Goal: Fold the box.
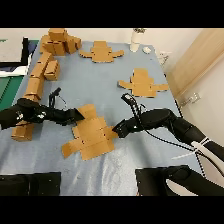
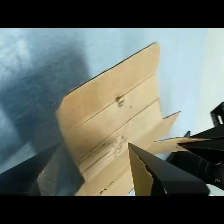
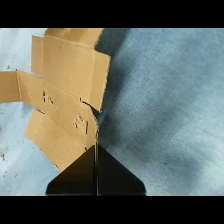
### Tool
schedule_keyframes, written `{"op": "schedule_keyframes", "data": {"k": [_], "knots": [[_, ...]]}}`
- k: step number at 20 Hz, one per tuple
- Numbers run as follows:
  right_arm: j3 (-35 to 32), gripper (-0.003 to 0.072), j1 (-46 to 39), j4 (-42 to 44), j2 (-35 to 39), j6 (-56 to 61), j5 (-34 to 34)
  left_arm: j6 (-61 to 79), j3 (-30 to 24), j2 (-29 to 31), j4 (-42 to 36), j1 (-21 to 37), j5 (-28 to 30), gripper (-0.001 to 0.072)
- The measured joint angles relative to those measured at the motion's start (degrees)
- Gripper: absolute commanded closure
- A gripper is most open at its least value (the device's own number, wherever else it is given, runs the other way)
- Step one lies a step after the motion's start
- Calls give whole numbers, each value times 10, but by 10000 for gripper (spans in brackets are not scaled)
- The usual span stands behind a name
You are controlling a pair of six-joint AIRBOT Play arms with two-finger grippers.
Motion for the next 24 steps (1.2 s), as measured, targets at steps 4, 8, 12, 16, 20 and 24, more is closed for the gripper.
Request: {"op": "schedule_keyframes", "data": {"k": [4,8,12,16,20,24], "knots": [[-1,685,1,-5,1,0,1,57,23,-36,-44,0,-22,66],[-1,685,1,-13,1,0,2,105,32,-58,-61,0,-70,261],[-1,685,1,-17,0,1,2,149,34,-65,-67,0,-102,412],[-1,685,1,-20,-6,5,2,176,35,-67,-68,0,-112,425],[-1,685,1,-21,-10,6,2,192,35,-67,-69,0,-120,426],[-1,685,1,-23,-11,7,3,204,35,-67,-68,0,-139,559]]}}
